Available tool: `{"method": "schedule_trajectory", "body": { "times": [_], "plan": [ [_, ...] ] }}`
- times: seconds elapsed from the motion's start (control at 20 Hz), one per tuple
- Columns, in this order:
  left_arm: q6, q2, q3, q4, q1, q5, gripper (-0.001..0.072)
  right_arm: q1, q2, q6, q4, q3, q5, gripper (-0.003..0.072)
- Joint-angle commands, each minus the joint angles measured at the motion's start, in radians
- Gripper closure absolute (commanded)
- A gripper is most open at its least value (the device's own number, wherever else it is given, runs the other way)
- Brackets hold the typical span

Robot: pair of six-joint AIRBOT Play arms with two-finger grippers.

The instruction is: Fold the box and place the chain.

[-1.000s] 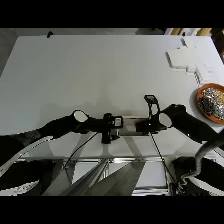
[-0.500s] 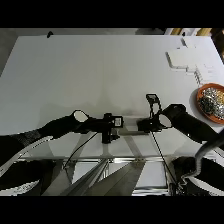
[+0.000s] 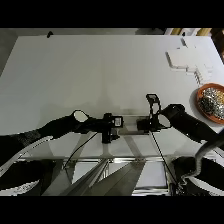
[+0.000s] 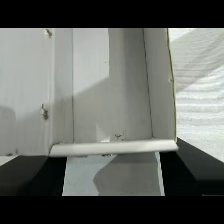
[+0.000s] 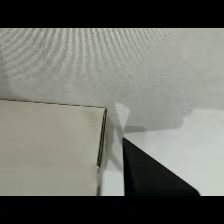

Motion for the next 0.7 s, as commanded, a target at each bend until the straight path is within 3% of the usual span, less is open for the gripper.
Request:
{"method": "schedule_trajectory", "body": {
  "times": [0.0,0.3,0.5,0.65],
  "plan": [
    [0.001,0.000,0.000,0.000,0.000,0.000,0.0363,0.014,-0.016,-0.006,-0.005,0.000,0.001,0.0533],
    [0.001,0.000,0.000,0.000,0.000,0.000,0.0363,0.014,-0.018,-0.008,-0.003,0.000,0.009,0.0669],
    [0.001,0.000,0.000,0.000,0.000,0.000,0.0363,0.014,-0.011,-0.069,-0.002,0.000,0.019,0.0661],
    [0.001,0.000,0.000,0.000,0.000,0.000,0.0363,0.014,0.044,-0.174,-0.015,0.000,0.023,0.0372]
  ]
}}
